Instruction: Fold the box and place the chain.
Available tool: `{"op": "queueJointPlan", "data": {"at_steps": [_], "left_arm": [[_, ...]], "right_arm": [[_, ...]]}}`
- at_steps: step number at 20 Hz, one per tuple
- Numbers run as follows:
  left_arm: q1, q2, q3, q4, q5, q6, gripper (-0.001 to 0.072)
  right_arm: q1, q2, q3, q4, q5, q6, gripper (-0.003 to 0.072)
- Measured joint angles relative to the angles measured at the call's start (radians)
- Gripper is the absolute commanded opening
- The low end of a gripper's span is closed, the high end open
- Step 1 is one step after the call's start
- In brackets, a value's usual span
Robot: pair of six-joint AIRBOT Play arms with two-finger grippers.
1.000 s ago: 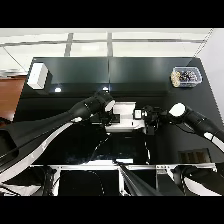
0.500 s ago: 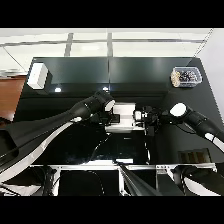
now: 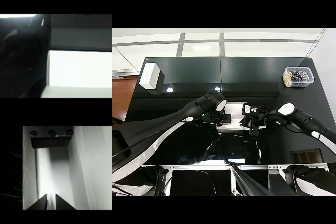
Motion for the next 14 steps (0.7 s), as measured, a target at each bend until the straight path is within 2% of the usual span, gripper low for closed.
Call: {"op": "queueJointPlan", "data": {"at_steps": [6, 7, 8, 9, 10, 11, 12, 13, 14], "left_arm": [[0.000, 0.000, 0.000, -0.003, 0.002, -0.003, 0.0029], [0.000, 0.000, 0.000, -0.003, 0.003, -0.003, 0.0028], [0.000, 0.000, 0.000, -0.003, 0.005, -0.003, 0.0029], [0.000, 0.000, 0.000, -0.003, 0.009, -0.003, 0.0028], [0.000, 0.000, 0.000, -0.002, 0.010, -0.002, 0.0029], [0.000, 0.000, 0.000, -0.003, 0.008, -0.003, 0.0028], [0.000, 0.000, 0.000, -0.003, 0.009, -0.003, 0.0029], [0.000, 0.000, 0.000, -0.003, 0.008, -0.003, 0.0029], [0.000, 0.000, 0.000, -0.003, 0.008, -0.003, 0.0028]], "right_arm": [[0.006, -0.009, 0.000, 0.019, -0.032, 0.026, 0.0125], [0.007, -0.009, 0.000, 0.019, -0.035, 0.027, 0.0181], [0.007, -0.009, 0.000, 0.019, -0.036, 0.030, 0.0369], [0.007, -0.009, 0.000, 0.019, -0.037, 0.031, 0.0312], [0.008, -0.009, 0.000, 0.019, -0.043, 0.036, 0.0131], [0.007, -0.010, 0.000, 0.015, -0.052, 0.042, 0.0217], [0.007, -0.010, 0.000, 0.012, -0.052, 0.045, 0.0242], [0.007, -0.010, 0.000, 0.011, -0.052, 0.045, 0.0059], [0.007, -0.010, 0.000, 0.009, -0.061, 0.052, 0.0039]]}}
